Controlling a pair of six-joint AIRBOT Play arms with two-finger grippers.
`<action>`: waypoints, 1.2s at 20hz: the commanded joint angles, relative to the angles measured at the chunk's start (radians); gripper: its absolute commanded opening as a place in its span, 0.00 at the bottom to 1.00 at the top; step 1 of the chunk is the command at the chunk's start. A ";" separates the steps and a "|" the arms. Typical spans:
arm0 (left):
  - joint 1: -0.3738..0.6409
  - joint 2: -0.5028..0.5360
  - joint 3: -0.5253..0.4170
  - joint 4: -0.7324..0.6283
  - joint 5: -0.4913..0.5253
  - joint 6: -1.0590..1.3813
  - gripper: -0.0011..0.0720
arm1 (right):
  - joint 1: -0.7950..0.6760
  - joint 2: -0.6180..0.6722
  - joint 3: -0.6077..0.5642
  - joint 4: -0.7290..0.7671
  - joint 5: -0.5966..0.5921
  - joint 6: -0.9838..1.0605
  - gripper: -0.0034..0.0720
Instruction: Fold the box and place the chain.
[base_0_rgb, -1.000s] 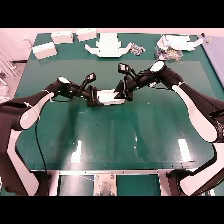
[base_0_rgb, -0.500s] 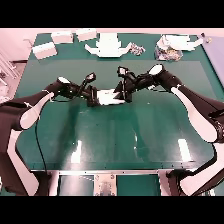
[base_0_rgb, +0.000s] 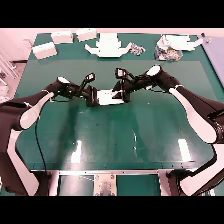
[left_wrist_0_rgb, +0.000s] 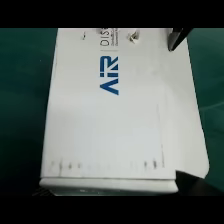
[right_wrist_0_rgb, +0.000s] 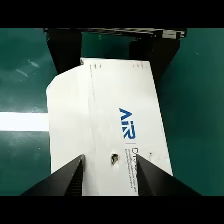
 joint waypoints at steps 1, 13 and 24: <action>-0.001 0.001 0.001 -0.001 -0.005 0.001 0.68 | -0.008 0.027 0.000 0.000 0.075 -0.017 0.51; -0.001 0.001 0.001 -0.001 -0.005 0.001 0.68 | -0.024 0.100 -0.146 0.135 -0.077 -0.157 0.39; -0.001 0.001 0.001 -0.001 -0.005 0.001 0.68 | -0.003 0.100 -0.180 0.130 -0.072 -0.219 0.40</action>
